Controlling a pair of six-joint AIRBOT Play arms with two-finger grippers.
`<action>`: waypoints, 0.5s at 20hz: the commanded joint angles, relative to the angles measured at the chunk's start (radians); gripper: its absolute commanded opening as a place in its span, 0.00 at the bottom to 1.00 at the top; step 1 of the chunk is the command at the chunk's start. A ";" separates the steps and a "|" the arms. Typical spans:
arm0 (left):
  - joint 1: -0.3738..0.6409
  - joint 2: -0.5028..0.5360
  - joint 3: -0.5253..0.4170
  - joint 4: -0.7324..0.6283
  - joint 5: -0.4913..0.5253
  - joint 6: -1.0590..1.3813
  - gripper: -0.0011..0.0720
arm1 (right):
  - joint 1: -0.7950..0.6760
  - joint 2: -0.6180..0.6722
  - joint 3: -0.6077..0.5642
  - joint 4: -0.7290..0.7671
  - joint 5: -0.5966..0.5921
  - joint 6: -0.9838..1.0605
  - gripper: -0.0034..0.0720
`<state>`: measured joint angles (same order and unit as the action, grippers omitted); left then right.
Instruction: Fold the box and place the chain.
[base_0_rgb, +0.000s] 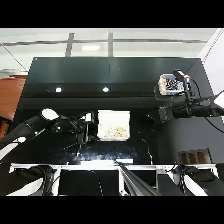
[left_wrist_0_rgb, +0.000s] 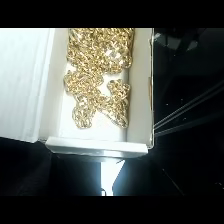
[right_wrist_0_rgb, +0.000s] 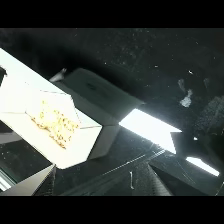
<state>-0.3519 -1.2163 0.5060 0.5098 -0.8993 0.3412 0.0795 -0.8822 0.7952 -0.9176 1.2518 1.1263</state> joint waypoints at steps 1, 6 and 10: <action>-0.022 -0.003 0.002 0.005 0.022 0.000 0.98 | 0.000 0.000 0.000 0.000 0.000 0.000 0.97; -0.024 -0.003 0.002 0.001 0.037 -0.012 0.98 | 0.000 0.000 0.000 0.000 0.000 0.000 0.97; -0.022 -0.003 0.002 0.002 0.034 -0.013 0.98 | 0.000 0.000 0.000 0.000 0.002 0.004 0.97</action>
<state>-0.3740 -1.2186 0.5068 0.5121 -0.8661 0.3309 0.0795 -0.8822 0.7952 -0.9176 1.2522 1.1267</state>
